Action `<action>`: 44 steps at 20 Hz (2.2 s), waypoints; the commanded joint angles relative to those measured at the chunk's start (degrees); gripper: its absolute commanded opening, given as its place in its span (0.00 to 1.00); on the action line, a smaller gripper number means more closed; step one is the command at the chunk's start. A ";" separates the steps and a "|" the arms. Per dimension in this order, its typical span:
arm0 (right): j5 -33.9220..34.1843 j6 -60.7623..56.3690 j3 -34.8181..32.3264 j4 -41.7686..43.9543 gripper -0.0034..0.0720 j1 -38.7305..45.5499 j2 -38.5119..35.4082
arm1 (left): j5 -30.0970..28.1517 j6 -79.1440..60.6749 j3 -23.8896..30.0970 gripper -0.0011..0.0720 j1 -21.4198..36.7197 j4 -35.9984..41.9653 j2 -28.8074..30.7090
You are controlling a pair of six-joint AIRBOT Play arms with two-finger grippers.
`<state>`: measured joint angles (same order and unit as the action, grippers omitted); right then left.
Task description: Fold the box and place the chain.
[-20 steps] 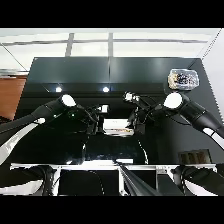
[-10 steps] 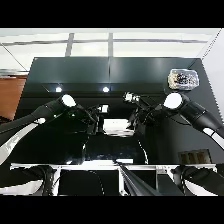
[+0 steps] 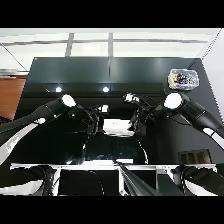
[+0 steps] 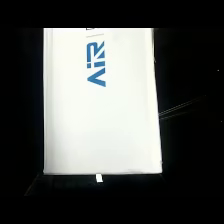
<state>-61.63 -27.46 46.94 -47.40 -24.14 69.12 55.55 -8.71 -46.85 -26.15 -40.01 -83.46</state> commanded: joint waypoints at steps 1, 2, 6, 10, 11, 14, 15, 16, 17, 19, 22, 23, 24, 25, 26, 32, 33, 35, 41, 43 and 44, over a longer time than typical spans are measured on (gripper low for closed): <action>-0.66 -0.87 -0.02 -0.72 0.55 -0.02 0.11 | -0.04 0.13 0.02 0.57 -0.02 0.00 -0.02; 0.26 -1.09 -0.26 -0.74 0.55 -0.02 0.11 | -0.04 0.13 0.02 0.57 -0.02 0.00 -0.02; 0.35 -1.49 -0.66 -0.83 0.55 -0.02 0.13 | -0.04 0.13 0.02 0.57 -0.02 0.00 -0.02; -6.03 -6.27 2.99 -0.90 0.55 0.85 -1.25 | -0.11 0.13 0.02 0.57 -0.02 0.00 -0.02; -7.89 -9.40 4.11 -0.85 0.55 1.51 -1.97 | -0.09 0.13 0.02 0.57 -0.02 0.00 -0.02; -13.27 -25.29 4.11 -0.63 0.38 5.66 -3.74 | -0.07 0.15 0.02 0.57 -0.02 0.00 -0.02; -15.26 -27.96 2.71 -0.13 0.05 6.43 -3.74 | -0.11 0.13 0.02 0.57 -0.02 0.00 -0.02; -15.28 -28.98 0.70 0.76 0.07 6.43 -3.74 | -0.13 0.13 0.02 0.57 -0.02 0.00 -0.02; -13.64 -31.04 -1.86 2.91 0.06 5.84 -3.72 | -0.13 0.13 0.02 0.57 0.00 0.00 -0.02; -7.48 -34.23 -6.80 13.05 0.06 4.55 -3.72 | -0.13 0.13 0.02 0.57 -0.02 0.00 -0.02; 3.87 -33.48 -12.35 31.36 0.06 2.93 -3.69 | -0.15 0.13 0.02 0.57 -0.02 0.00 -0.02; 6.80 -33.57 -13.00 32.20 0.06 2.49 -3.67 | -0.24 0.15 0.02 0.57 -0.02 0.00 -0.02; 8.92 -33.57 -13.20 32.06 0.07 2.10 -3.52 | -0.31 0.13 0.02 0.57 -0.02 0.00 -0.02; 9.92 -33.59 -13.20 31.89 0.06 2.05 -3.26 | -0.28 0.13 0.02 0.57 -0.02 0.00 -0.02; 10.67 -33.62 -13.20 31.39 0.06 2.08 -2.99 | -0.28 0.15 0.02 0.57 -0.02 0.00 -0.02; 14.01 -41.79 -13.75 19.61 0.07 2.01 -2.73 | -0.31 0.13 0.02 0.57 -0.02 0.00 -0.02; 13.99 -41.81 -14.08 19.12 0.06 1.77 -2.73 | -0.31 0.13 0.02 0.57 -0.02 0.00 -0.02; 14.56 -41.83 -15.02 19.15 0.06 1.51 -2.73 | -0.46 0.13 0.02 0.57 -0.02 0.00 -0.02; 17.84 -41.55 -15.26 18.84 0.06 0.42 -2.75 | -1.11 0.15 0.02 0.57 -0.02 0.04 -0.02; 17.70 -41.53 -15.23 18.82 0.07 0.44 -2.95 | -1.11 0.15 0.02 0.57 -0.02 0.04 -0.02; 17.31 -41.51 -15.17 18.80 0.07 0.46 -3.50 | -1.11 0.15 0.02 0.57 -0.02 0.02 -0.02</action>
<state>-45.39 -68.90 31.75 -28.25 -23.49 66.13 54.74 -8.58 -46.85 -26.15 -40.03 -83.44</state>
